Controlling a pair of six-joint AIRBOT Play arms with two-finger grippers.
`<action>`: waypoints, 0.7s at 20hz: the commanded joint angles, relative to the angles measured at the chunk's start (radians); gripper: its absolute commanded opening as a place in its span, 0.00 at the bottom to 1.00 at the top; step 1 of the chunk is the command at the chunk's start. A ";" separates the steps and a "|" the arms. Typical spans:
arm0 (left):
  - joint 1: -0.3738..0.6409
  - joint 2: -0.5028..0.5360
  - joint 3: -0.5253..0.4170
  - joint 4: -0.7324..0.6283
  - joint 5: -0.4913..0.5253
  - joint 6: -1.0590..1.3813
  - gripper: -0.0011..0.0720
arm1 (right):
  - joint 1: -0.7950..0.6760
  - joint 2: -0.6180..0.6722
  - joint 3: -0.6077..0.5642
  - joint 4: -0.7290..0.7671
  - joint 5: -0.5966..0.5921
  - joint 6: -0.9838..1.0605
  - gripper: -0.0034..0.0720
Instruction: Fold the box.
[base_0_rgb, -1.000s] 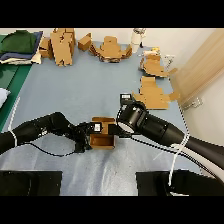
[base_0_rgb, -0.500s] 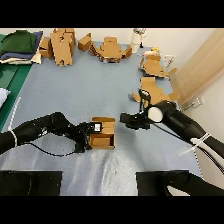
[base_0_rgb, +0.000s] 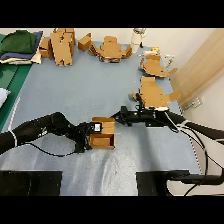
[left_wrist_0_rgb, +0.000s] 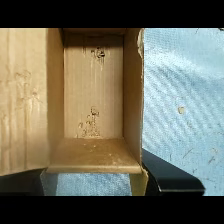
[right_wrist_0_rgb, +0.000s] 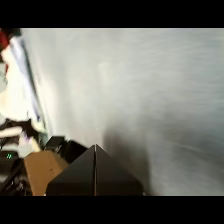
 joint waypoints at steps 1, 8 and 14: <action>0.001 0.000 0.000 0.000 0.003 0.000 0.50 | 0.087 -0.058 0.031 0.102 0.121 -0.186 0.05; 0.001 0.000 0.000 0.000 0.003 0.000 0.50 | 0.133 0.167 -0.142 -0.087 0.063 -0.231 0.05; 0.000 0.000 0.000 0.000 0.005 0.000 0.50 | 0.214 0.473 -0.265 -0.204 -0.190 -0.336 0.05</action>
